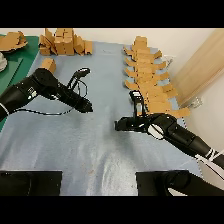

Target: Fold the box.

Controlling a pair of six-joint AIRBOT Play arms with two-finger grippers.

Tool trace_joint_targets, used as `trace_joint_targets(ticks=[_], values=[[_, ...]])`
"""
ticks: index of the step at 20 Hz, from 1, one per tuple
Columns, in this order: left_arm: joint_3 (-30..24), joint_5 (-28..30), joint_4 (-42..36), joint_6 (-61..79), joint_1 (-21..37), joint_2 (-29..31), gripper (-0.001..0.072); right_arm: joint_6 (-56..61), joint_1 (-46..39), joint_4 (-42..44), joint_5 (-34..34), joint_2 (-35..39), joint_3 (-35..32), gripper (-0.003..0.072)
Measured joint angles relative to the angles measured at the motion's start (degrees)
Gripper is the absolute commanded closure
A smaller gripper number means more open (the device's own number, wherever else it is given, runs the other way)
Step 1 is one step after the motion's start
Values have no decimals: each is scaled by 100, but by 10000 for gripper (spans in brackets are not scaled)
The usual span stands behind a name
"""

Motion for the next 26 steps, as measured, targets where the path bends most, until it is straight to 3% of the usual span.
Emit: trace_joint_targets(ticks=[16,18,24,26], values=[[0,210,0,22,-4,0,699,319,-76,264,-72,-48,50,680],[0,424,-9,26,-4,0,700,684,-439,-170,304,-13,262,680],[0,1187,-2,39,-4,0,699,1228,-2317,-2011,2371,157,1062,681],[0,1399,0,39,-4,0,699,1266,-2800,-2398,2682,195,1167,680]])
